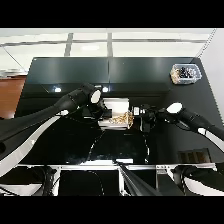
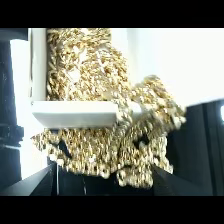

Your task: Fold the box and place the chain.

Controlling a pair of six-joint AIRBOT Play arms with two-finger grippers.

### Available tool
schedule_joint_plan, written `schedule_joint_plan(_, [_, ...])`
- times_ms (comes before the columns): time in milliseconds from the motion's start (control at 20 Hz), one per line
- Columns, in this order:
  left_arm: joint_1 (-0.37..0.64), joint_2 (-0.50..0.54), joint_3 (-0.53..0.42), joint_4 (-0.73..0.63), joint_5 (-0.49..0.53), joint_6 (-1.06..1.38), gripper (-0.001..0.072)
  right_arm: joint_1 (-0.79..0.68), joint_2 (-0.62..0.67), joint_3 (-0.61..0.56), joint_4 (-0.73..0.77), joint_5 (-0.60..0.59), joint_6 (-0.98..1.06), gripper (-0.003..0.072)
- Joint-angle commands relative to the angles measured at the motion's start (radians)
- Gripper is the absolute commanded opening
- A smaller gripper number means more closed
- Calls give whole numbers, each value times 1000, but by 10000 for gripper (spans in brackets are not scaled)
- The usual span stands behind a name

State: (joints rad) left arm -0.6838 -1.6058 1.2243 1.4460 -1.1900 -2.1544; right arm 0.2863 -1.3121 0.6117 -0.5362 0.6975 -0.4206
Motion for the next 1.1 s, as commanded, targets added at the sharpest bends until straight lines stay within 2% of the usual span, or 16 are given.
schedule_joint_plan(0, [1, 0, 1, 0, 1, 0, 30, 27, -26, 8, 18, -35, -40, 713])
schedule_joint_plan(200, [1, 0, 1, 0, 1, 0, 30, 25, -29, 12, 45, -86, -13, 685])
schedule_joint_plan(250, [1, 0, 1, 0, 0, 0, 30, 26, -29, 12, 45, -92, 7, 507])
schedule_joint_plan(300, [1, 0, 1, 0, 0, 0, 30, 26, -29, 12, 45, -92, 22, 391])
schedule_joint_plan(350, [1, 0, 1, 0, 0, 0, 30, 26, -29, 12, 37, -92, 38, 223])
schedule_joint_plan(400, [1, 0, 1, 0, 0, 0, 30, 25, -27, 12, 18, -92, 64, 87])
schedule_joint_plan(450, [1, 0, 1, 0, 0, 0, 30, 23, -22, 12, -18, -100, 124, 11])
schedule_joint_plan(600, [1, 0, 1, 0, 0, 0, 30, -16, 19, 12, -30, -110, 396, 12])
schedule_joint_plan(750, [1, 0, 1, 0, 1, 0, 30, -66, 131, 12, -91, -86, 652, 12])
schedule_joint_plan(800, [1, 0, 1, 0, 1, 0, 30, -87, 184, 13, -106, -46, 747, 12])
schedule_joint_plan(900, [1, 0, 1, 0, 1, 0, 30, -115, 282, 20, -95, 108, 838, 12])
schedule_joint_plan(1050, [1, 0, 1, 0, 2, 0, 30, -109, 367, 24, 52, 287, 871, 12])
